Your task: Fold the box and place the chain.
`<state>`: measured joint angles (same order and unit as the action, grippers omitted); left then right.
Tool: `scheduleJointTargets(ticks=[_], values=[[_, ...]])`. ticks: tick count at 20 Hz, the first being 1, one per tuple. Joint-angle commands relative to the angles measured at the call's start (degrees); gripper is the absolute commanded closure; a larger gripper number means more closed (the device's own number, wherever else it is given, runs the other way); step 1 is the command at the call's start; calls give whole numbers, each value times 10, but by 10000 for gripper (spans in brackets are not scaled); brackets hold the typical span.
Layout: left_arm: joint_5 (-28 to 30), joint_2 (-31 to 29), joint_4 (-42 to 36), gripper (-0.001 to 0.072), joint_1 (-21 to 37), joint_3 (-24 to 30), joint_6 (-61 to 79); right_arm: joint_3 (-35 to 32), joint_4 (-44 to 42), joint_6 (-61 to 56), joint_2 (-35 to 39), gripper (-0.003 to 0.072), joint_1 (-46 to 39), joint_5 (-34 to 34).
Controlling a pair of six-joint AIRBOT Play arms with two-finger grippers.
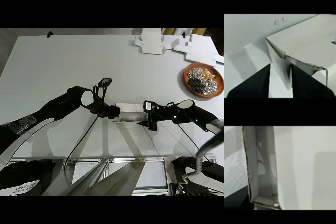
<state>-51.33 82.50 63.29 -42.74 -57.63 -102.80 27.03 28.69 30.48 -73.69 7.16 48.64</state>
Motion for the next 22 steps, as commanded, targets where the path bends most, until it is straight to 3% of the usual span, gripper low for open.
scheduleJointTargets(ticks=[1,12,15,16,18,22], values=[[-22,-1,17,412,-9,-3,-23,0,0,0,0,281,0,0],[-53,-82,13,417,15,-3,48,0,0,0,0,281,0,0],[-64,-82,-18,467,-4,-3,101,0,0,0,0,281,0,0],[-75,-82,-24,572,-12,-3,121,0,0,0,0,281,0,0],[-87,-82,-38,687,-25,-3,168,0,0,0,0,281,0,0],[-14,-80,-72,707,-31,-3,229,0,0,0,0,281,0,0]])
